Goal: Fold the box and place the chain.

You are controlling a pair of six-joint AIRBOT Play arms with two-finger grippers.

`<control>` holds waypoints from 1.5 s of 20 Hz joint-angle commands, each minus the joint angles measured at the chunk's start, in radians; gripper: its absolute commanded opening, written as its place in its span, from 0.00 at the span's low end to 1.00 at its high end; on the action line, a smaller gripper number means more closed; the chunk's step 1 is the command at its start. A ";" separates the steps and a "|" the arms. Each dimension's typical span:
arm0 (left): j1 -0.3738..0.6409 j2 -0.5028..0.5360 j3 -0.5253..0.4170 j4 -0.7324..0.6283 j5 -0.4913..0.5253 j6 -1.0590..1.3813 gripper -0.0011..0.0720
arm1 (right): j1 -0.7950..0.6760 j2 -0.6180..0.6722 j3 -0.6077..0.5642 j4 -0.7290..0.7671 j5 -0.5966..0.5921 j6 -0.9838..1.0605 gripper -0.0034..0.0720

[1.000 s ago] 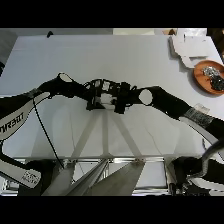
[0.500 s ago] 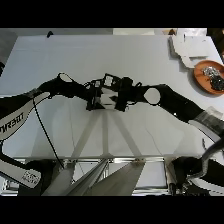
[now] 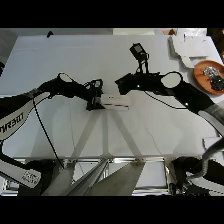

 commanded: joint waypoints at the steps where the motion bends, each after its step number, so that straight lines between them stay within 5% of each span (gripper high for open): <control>1: 0.000 0.000 0.000 0.000 0.000 0.000 0.47 | -0.015 -0.081 -0.002 0.069 0.109 0.098 0.06; 20: 0.000 0.000 0.000 0.000 0.000 0.000 0.47 | 0.050 -0.128 -0.160 0.178 0.036 0.082 0.06; 30: 0.000 0.000 0.000 0.000 0.000 0.000 0.47 | -0.002 0.050 -0.160 0.177 -0.113 0.082 0.06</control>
